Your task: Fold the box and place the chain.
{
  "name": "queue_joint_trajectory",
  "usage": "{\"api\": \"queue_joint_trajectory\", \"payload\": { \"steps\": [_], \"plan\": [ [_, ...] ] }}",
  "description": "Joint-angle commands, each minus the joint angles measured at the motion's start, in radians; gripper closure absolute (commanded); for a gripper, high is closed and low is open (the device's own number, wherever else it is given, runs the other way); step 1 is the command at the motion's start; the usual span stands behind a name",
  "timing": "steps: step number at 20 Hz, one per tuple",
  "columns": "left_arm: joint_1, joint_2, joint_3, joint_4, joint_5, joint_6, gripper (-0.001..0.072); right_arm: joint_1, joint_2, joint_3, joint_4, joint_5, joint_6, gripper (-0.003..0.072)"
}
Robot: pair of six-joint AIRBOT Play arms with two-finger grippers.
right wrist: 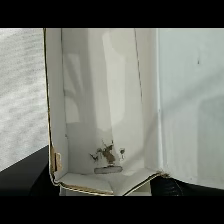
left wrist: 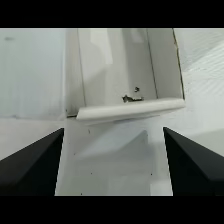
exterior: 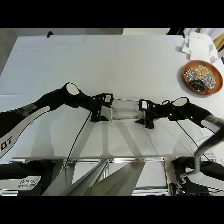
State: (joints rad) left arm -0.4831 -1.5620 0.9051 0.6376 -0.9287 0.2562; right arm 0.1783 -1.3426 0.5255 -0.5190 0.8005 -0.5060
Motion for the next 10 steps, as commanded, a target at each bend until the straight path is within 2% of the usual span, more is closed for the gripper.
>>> {"api": "queue_joint_trajectory", "payload": {
  "steps": [1, 10],
  "plan": [
    [-0.021, -0.014, 0.005, -0.011, -0.003, 0.018, 0.0005, 0.000, 0.000, 0.000, 0.000, 0.000, 0.000, 0.0294],
    [-0.055, -0.031, 0.005, -0.050, -0.003, 0.017, 0.0005, 0.000, 0.000, 0.000, 0.000, 0.000, 0.000, 0.0294]
  ]
}}
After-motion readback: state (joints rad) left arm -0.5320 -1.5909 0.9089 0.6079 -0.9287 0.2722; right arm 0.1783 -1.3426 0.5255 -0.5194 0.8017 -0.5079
